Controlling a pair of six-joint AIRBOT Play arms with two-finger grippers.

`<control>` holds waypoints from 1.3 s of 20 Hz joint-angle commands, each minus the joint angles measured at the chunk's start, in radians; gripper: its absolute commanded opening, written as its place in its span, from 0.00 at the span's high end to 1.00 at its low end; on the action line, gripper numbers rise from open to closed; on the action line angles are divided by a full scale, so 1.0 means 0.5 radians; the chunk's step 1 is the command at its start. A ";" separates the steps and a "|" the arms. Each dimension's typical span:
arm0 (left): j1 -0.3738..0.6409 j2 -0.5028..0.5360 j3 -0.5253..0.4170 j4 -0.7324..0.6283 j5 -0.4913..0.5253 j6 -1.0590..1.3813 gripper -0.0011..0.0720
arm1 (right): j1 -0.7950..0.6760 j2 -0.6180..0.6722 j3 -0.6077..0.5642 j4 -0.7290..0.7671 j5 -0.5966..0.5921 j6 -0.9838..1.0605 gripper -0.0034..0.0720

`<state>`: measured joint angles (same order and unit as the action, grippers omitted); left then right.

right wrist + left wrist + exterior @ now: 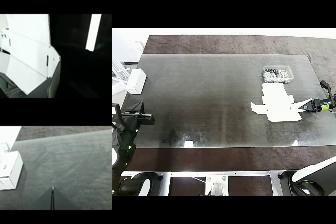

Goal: Fold the box and place the chain.

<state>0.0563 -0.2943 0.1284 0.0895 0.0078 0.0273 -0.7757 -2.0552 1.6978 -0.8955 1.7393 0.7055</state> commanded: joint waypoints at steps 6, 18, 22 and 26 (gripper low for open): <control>-0.001 0.001 0.000 0.000 0.001 0.000 0.96 | 0.068 0.102 -0.117 0.244 0.208 0.002 0.96; -0.001 0.001 0.000 0.000 0.000 0.000 0.96 | 1.073 0.590 -0.896 1.113 -0.571 -0.066 0.96; -0.001 0.001 0.000 0.000 0.000 0.000 0.96 | 1.523 0.589 -0.895 1.204 -1.129 -0.005 0.96; -0.001 0.001 0.000 0.000 0.000 0.000 0.96 | 1.651 0.542 -0.891 1.173 -1.505 0.143 0.96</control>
<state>0.0563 -0.2947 0.1284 0.0895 0.0078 0.0269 -0.0162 -1.7699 1.2552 -0.3176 1.1545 0.7181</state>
